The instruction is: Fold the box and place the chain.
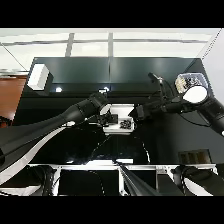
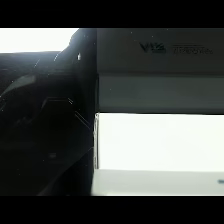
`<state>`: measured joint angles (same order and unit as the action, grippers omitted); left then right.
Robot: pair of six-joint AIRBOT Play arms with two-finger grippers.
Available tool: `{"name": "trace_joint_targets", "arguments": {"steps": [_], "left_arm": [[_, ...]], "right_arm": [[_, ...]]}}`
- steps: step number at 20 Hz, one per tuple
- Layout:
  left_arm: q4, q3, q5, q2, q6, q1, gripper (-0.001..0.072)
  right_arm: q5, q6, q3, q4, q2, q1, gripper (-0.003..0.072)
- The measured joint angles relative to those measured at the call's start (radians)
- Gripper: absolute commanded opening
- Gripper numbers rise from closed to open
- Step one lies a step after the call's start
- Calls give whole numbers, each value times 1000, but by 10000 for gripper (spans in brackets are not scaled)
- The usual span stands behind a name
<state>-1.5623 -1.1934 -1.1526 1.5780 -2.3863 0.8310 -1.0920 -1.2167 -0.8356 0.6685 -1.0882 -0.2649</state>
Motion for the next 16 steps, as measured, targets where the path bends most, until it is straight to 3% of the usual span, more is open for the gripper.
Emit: {"name": "trace_joint_targets", "arguments": {"steps": [5,6,7,12,16], "left_arm": [[0,0,0,0,0,0,28],[0,0,0,0,0,0,28],[0,0,0,0,0,0,28],[0,0,-1,0,0,0,28],[0,0,-2,0,0,0,29]], "right_arm": [[-53,23,16,113,59,143,394],[-54,52,36,133,71,152,610],[-43,94,65,154,80,153,720],[178,480,221,227,94,40,720],[317,836,277,205,23,-12,720]]}}
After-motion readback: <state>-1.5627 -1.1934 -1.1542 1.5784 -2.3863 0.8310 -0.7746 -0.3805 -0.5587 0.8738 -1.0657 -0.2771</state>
